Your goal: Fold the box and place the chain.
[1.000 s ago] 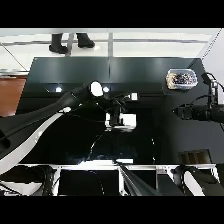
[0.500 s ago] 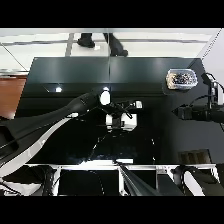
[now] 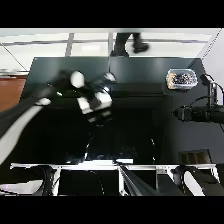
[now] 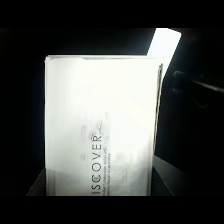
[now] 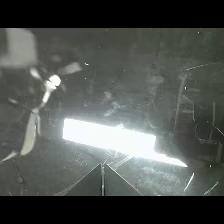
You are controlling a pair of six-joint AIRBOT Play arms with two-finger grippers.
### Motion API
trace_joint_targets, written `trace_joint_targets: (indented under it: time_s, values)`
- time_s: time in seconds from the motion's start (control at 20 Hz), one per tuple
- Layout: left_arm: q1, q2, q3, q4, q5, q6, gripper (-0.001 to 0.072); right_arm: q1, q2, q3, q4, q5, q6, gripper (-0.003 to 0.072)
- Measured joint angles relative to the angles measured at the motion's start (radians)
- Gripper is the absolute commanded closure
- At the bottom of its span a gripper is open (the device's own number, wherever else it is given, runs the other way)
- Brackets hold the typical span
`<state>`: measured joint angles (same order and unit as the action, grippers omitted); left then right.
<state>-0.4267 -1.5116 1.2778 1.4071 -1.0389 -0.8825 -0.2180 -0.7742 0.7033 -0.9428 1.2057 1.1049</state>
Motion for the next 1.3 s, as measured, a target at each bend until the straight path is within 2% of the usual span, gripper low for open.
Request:
trace_joint_targets:
  time_s: [0.25,0.45,0.6,0.85,1.05,1.3]
  values:
    - [0.379,-0.002,0.076,0.022,-0.003,-0.250,0.0371,0.000,0.000,0.000,0.000,0.001,0.013,0.0663]
    - [0.575,-0.121,0.249,-0.015,-0.021,-0.322,0.0371,0.000,0.000,0.000,0.012,-0.005,0.036,0.0663]
    - [0.633,-0.259,0.423,-0.027,-0.038,-0.340,0.0371,0.000,0.000,0.000,0.031,-0.022,0.045,0.0662]
    - [0.660,-0.478,0.695,-0.034,-0.076,-0.332,0.0371,0.000,0.000,0.000,0.061,-0.039,0.048,0.0662]
    - [0.669,-0.566,0.769,-0.013,-0.073,-0.328,0.0371,0.000,0.000,0.000,0.080,-0.045,0.050,0.0663]
    - [0.701,-0.594,0.792,0.020,-0.052,-0.341,0.0371,0.000,0.000,0.000,0.097,-0.049,0.051,0.0663]
